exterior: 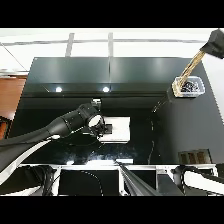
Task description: Fold the box and place the chain.
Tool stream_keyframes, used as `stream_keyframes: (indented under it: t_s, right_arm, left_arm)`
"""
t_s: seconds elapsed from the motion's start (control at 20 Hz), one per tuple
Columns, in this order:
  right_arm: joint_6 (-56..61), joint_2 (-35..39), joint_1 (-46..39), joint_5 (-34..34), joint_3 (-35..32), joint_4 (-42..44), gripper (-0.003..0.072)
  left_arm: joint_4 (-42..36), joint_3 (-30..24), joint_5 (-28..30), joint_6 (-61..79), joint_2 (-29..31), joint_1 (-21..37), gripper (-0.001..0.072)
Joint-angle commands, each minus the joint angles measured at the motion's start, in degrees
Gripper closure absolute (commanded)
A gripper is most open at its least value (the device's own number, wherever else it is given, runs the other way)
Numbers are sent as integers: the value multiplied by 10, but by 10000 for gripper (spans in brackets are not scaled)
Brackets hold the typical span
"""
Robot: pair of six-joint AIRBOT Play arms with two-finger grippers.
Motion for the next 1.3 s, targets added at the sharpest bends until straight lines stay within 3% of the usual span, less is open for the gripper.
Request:
stream_keyframes:
  t_s: [0.0, 0.2, 0.3, 0.55, 0.9, 1.25]
  right_arm:
    - [-8, 27, 0, -6, 58, 12, 681]
    - [-8, 28, 0, -2, 178, 47, 681]
    - [-9, 37, 0, -2, 199, 75, 682]
    - [-40, 82, 17, 70, 163, 145, 681]
    - [-84, 176, 109, 111, 65, 143, 684]
    - [-84, 195, 224, 172, 58, 135, 683]
  left_arm:
    - [0, 0, 0, 0, 0, 0, 680]
    - [0, 0, 1, 0, 0, 0, 680]
    - [0, 0, 1, 0, 0, 0, 680]
    - [0, 0, 0, 0, 0, 0, 680]
    - [0, 0, 1, 0, 0, 0, 681]
    - [0, 0, 1, 0, 0, 0, 680]
